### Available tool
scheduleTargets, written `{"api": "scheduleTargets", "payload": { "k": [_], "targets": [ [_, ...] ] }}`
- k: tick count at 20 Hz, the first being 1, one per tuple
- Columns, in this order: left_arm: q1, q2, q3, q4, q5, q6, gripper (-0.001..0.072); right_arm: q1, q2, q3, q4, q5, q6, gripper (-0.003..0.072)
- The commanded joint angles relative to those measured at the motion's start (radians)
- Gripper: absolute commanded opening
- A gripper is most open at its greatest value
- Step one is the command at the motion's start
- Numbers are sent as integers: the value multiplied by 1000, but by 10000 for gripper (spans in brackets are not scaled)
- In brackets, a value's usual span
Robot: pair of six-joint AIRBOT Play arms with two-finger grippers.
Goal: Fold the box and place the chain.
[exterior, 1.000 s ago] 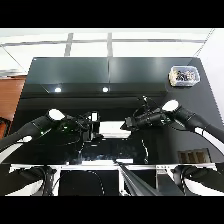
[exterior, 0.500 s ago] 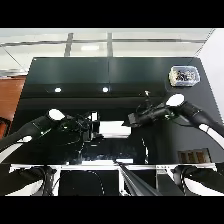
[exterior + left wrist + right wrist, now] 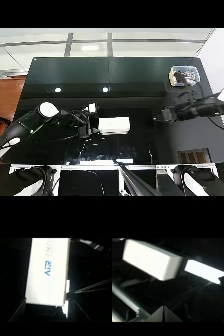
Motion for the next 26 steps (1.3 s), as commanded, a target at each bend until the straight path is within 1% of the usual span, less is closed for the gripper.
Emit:
{"api": "scheduleTargets", "payload": {
  "k": [1,3,6,7,8,10,17,21,26],
  "targets": [
    [-46,10,70,-17,-32,-119,720,-74,56,2,-69,-20,28,15],
    [-95,-44,137,-45,-3,-153,720,-71,56,1,-62,-61,29,15],
    [-139,-166,222,-43,42,-155,720,-72,56,1,-62,-79,29,15],
    [-140,-209,241,-52,37,-156,720,-72,56,1,-62,-78,29,15],
    [-140,-239,251,-79,-1,-156,720,-71,56,0,-63,-77,29,15],
    [-140,-274,253,-91,-16,-157,719,-72,56,-5,-63,-78,28,15],
    [-147,-282,254,-93,-25,-156,719,-72,55,-37,-66,-93,27,15],
    [-180,-282,254,-79,-18,-138,719,-72,55,-37,-66,-93,26,15],
    [-238,-282,254,40,24,-140,719,-72,56,-37,-66,-94,26,15]
  ]
}}
